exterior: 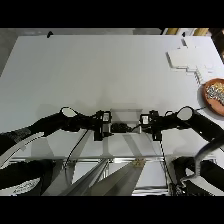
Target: Fold the box and place the chain.
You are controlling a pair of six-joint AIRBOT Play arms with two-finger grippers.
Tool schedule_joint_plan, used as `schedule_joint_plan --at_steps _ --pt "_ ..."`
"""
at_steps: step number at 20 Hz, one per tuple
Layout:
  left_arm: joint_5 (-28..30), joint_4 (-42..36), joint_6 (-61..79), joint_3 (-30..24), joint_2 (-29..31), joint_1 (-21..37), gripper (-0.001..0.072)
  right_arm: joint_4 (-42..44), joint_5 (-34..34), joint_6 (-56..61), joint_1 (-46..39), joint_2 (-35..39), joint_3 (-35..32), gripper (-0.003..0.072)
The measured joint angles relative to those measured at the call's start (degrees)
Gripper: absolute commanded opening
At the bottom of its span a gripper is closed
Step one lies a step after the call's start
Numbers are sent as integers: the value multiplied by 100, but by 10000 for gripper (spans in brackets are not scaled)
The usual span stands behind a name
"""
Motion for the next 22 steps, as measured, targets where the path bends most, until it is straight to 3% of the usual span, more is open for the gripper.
schedule_joint_plan --at_steps 1,2,6,11,13,16,19,22 --pt "0 0 0 0 0 0 330 -2 -52 -2 52 -39 0 136" --pt "2 0 0 0 0 0 330 -7 -79 -4 90 -61 4 19" --pt "0 -2 0 0 0 0 330 -540 -87 496 160 164 -2 17" --pt "0 -2 0 0 0 0 330 -1346 304 1248 173 1392 -4 18" --pt "0 -2 0 0 0 0 330 -988 424 1362 173 1840 -4 19" --pt "0 -2 0 0 0 0 330 396 461 1451 219 2192 -7 19" --pt "0 -2 0 0 0 0 330 1718 201 1458 581 2133 -7 19" --pt "0 -2 0 0 0 0 330 2330 -345 1390 1222 1799 -7 20"
